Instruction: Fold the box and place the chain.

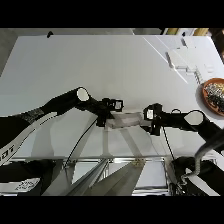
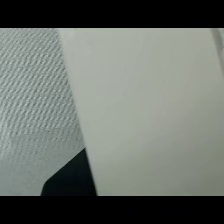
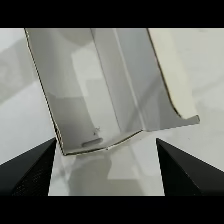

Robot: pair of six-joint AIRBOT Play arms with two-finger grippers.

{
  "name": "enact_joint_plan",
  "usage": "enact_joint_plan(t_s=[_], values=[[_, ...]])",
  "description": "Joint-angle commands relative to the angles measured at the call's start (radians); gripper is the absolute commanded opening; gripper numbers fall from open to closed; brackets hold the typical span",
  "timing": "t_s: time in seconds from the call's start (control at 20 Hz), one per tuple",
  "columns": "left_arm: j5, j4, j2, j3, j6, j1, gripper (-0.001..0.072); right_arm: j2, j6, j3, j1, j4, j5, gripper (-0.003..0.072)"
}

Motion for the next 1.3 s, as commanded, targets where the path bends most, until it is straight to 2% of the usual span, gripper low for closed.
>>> enact_joint_plan(t_s=[0.0,0.25,0.45,1.25], values=[[0.001,0.0,0.0,0.0,0.0,0.0,0.0012,-0.054,-0.113,0.001,-0.029,0.087,0.032,0.0689],[0.0,0.0,0.001,0.0,0.0,0.0,0.0012,-0.145,-0.142,0.001,-0.029,0.123,0.08,0.0688],[0.001,0.0,0.001,0.0,0.0,0.0,0.0012,-0.165,-0.138,0.001,-0.029,0.123,0.134,0.0679],[0.001,0.0,0.001,0.0,0.0,0.0,0.0012,-0.209,-0.185,0.0,-0.028,0.176,0.096,0.0641]])
